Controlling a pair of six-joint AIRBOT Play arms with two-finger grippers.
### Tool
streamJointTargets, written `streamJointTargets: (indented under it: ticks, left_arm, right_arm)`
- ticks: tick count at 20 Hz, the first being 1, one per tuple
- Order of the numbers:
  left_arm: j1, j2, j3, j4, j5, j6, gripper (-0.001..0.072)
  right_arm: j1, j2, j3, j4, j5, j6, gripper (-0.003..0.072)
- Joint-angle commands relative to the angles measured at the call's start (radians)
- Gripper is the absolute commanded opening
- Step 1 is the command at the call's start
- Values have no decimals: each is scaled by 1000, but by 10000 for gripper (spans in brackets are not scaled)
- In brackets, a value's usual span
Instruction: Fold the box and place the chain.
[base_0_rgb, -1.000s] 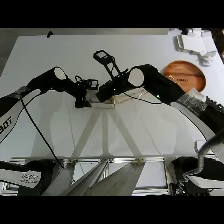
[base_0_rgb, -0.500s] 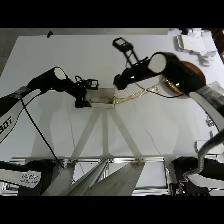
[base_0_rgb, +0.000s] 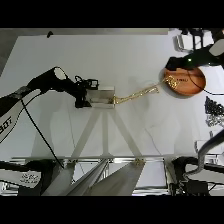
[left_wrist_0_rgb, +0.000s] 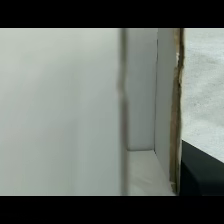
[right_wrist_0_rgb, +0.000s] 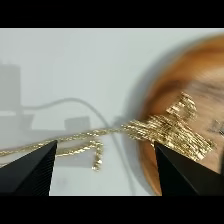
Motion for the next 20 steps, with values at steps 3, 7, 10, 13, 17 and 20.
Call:
streamJointTargets:
  ticks: [3,7,10,13,17,20]
  left_arm:
    - [0,0,0,0,0,0,17]
    - [0,0,0,0,0,0,17]
    - [0,0,0,0,0,0,17]
    - [0,0,0,0,0,0,17]
    - [0,0,0,0,0,0,17]
    - [0,0,0,1,0,0,17]
  right_arm:
    - [-96,-148,0,-62,4,140,697]
    - [-49,-255,0,-187,-6,247,697]
    - [-18,-303,0,-187,-21,248,693]
    - [-7,-330,0,-203,-3,283,538]
    - [-7,-324,0,-242,6,299,12]
    - [-4,-292,0,-258,8,288,12]
